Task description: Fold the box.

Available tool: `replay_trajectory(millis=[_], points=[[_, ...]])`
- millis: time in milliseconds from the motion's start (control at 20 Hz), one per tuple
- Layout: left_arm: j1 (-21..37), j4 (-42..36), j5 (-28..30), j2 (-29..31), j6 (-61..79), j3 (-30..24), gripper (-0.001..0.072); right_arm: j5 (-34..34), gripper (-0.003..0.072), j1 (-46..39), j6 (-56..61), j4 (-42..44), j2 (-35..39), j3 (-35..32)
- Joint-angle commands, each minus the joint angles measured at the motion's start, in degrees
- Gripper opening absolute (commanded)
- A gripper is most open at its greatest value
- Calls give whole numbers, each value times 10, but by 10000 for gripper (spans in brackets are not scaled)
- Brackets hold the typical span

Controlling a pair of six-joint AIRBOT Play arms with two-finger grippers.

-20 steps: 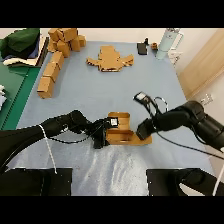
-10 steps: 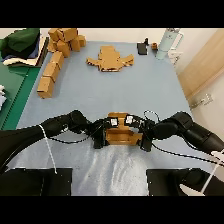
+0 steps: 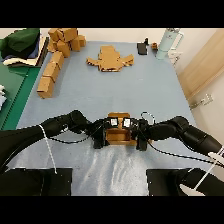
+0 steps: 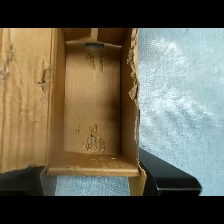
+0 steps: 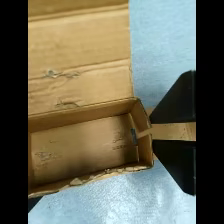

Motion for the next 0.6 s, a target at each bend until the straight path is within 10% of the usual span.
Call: replay_trajectory(millis=[0,300,450,550], points=[[0,0,0,0,0,0,451,19,138,0,-11,19,2,-3],[0,0,0,0,0,0,451,50,141,0,-61,75,2,-14],[0,0,0,0,0,0,450,51,484,0,-76,88,2,-29],[0,0,0,0,0,0,451,52,585,0,-82,87,2,-33]])
